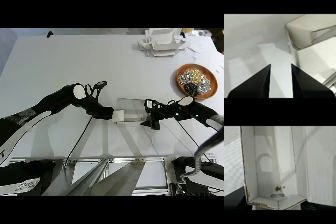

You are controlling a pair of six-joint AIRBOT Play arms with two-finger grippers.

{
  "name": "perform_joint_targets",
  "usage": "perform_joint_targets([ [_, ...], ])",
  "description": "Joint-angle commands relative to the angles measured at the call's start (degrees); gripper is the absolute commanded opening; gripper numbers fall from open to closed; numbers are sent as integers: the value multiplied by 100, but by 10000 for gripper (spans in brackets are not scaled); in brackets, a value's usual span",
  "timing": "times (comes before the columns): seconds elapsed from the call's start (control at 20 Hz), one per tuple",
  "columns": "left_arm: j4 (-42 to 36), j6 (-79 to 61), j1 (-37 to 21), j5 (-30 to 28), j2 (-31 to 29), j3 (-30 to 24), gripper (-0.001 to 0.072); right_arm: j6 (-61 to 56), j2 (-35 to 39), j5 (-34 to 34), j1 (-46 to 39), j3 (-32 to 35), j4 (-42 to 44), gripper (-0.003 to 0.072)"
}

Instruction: Fold the box and place the chain.

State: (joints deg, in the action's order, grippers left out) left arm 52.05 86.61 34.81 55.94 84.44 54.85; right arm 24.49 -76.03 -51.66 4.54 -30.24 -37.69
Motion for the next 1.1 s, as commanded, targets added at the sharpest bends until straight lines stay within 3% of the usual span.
perform_joint_targets([
  [0.0, -267, -164, 79, -173, -120, 2, 289, 0, 4, 0, -2, 2, 0, 380],
  [0.4, -345, -120, 118, -243, -330, 2, 296, 0, 4, 0, 0, 2, 2, 380],
  [0.45, -376, -46, 151, -240, -313, 4, 318, 0, 4, -2, -2, 2, 0, 380],
  [0.5, -361, 0, 188, -247, -295, 4, 420, 0, 4, -2, -2, 2, 0, 380],
  [0.55, -354, 0, 227, -271, -278, 4, 441, 0, 4, -2, 0, 2, 0, 380],
  [0.75, -262, 238, 348, -533, -273, 13, 446, 0, 4, 0, -2, 2, 0, 380],
  [1.05, 544, 1126, 645, -649, -267, 238, 459, 0, 4, 0, -2, 2, 0, 380],
])
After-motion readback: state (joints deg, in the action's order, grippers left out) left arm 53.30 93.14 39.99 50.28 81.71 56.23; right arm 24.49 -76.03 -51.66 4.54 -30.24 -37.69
